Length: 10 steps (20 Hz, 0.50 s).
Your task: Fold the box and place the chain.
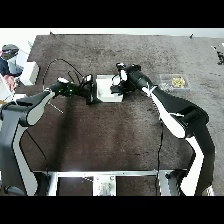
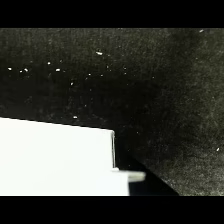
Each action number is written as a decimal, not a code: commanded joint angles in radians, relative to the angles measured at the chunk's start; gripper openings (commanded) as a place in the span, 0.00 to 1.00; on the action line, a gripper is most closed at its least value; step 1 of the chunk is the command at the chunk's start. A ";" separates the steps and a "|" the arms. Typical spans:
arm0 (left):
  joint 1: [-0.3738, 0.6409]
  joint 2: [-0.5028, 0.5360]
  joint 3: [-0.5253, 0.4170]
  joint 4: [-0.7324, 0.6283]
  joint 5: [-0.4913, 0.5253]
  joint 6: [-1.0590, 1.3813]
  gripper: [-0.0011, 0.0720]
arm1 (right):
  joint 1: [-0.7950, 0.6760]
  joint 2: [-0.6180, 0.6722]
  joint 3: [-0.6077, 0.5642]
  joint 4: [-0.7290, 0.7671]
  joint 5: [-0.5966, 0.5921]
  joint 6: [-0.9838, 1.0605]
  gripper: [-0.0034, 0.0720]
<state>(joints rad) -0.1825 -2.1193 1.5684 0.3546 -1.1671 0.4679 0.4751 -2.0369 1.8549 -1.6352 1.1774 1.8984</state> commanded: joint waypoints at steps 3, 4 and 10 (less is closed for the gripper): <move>0.001 0.000 0.000 0.001 0.000 0.002 0.33 | 0.002 -0.002 0.000 -0.006 0.005 0.034 0.06; 0.001 0.000 0.000 0.001 0.000 0.002 0.33 | 0.002 -0.002 0.000 -0.009 0.005 0.036 0.06; 0.001 0.000 0.000 0.001 0.000 0.002 0.33 | 0.002 0.004 0.000 -0.010 0.012 0.043 0.45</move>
<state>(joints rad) -0.1825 -2.1193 1.5684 0.3550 -1.1671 0.4706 0.4763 -2.0365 1.8545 -1.6505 1.1812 1.9335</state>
